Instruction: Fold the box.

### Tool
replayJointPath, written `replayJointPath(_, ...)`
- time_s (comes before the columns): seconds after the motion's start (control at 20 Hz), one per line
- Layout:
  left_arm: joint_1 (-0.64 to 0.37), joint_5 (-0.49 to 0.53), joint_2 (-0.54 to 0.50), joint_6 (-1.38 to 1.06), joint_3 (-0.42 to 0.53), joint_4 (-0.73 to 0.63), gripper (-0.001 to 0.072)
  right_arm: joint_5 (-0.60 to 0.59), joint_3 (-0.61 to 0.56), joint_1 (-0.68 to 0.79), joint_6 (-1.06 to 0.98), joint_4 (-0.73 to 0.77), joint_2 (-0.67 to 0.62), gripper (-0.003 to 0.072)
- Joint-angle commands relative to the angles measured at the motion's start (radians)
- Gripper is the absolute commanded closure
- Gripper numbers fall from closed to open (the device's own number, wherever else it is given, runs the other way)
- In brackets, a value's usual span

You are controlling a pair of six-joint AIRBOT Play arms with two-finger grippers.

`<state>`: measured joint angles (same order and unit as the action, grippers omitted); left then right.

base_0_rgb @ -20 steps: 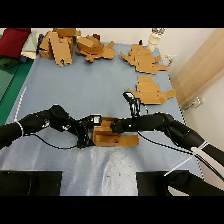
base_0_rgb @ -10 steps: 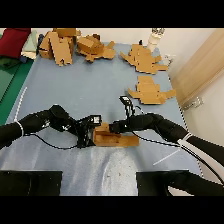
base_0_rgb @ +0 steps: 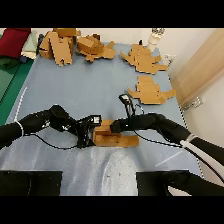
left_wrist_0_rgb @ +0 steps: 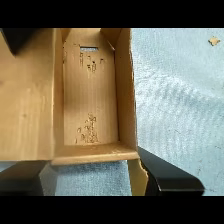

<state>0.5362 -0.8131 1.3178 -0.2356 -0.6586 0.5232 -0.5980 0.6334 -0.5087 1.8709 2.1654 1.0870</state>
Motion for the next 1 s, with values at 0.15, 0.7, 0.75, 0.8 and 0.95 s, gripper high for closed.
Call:
replayJointPath(0.15, 0.0, 0.0, 0.0, 0.0, 0.0, 0.0, 0.027, -0.411, -0.003, 0.107, -0.164, -0.404, -0.37, 0.0683)
replayJointPath(0.7, 0.0, 0.0, 0.0, 0.0, 0.0, 0.0, 0.027, -0.432, -0.081, 0.108, 0.505, -0.173, -0.274, 0.0169)
replayJointPath(0.75, 0.0, 0.0, 0.0, 0.0, 0.0, 0.0, 0.027, -0.408, -0.081, 0.108, 0.549, -0.143, -0.241, 0.0168)
replayJointPath(0.8, 0.0, 0.0, 0.0, 0.0, 0.0, 0.0, 0.027, -0.391, -0.08, 0.108, 0.587, -0.113, -0.207, 0.0169)
replayJointPath(0.95, 0.0, 0.0, 0.0, 0.0, 0.0, 0.0, 0.027, -0.325, -0.08, 0.081, 0.628, -0.101, -0.129, 0.0168)
